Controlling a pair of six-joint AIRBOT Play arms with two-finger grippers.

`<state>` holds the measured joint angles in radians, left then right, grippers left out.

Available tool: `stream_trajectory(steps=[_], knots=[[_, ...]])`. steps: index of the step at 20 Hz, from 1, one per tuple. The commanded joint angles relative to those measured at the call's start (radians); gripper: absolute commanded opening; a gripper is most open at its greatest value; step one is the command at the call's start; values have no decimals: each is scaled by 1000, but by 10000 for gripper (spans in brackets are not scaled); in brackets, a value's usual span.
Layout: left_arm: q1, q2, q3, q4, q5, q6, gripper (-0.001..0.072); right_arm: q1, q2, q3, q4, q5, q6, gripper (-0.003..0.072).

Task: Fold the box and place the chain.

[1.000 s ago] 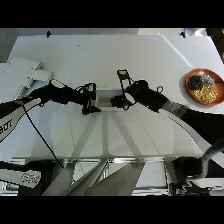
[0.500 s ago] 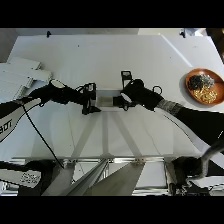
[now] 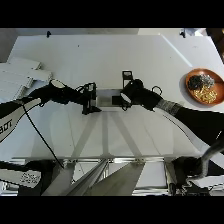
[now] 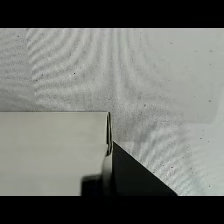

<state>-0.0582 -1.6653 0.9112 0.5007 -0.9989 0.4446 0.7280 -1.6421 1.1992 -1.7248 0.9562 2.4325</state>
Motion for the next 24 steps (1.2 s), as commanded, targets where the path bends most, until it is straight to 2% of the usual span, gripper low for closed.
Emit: stream_trajectory(steps=[1,2,3,8,11,15,17,20,22,24], knots=[[0,0,0,2,0,0,172,0,-1,0,6,-7,2,141],[0,0,0,1,0,0,172,0,-1,4,5,-6,2,348],[0,0,0,2,0,0,172,0,0,11,1,-6,1,464],[0,0,0,1,0,0,172,21,85,27,-48,10,-123,464],[0,0,0,1,0,0,172,10,179,27,-75,93,-242,464],[0,0,0,2,0,0,172,-53,331,26,-183,167,-364,463],[0,0,0,2,0,0,172,-126,406,26,-219,187,-422,463],[0,0,0,2,0,0,172,-316,481,26,-220,228,-523,463],[0,0,0,2,0,0,172,-458,489,25,-220,269,-599,464],[0,0,0,2,0,0,172,-593,488,6,-217,260,-658,464]])
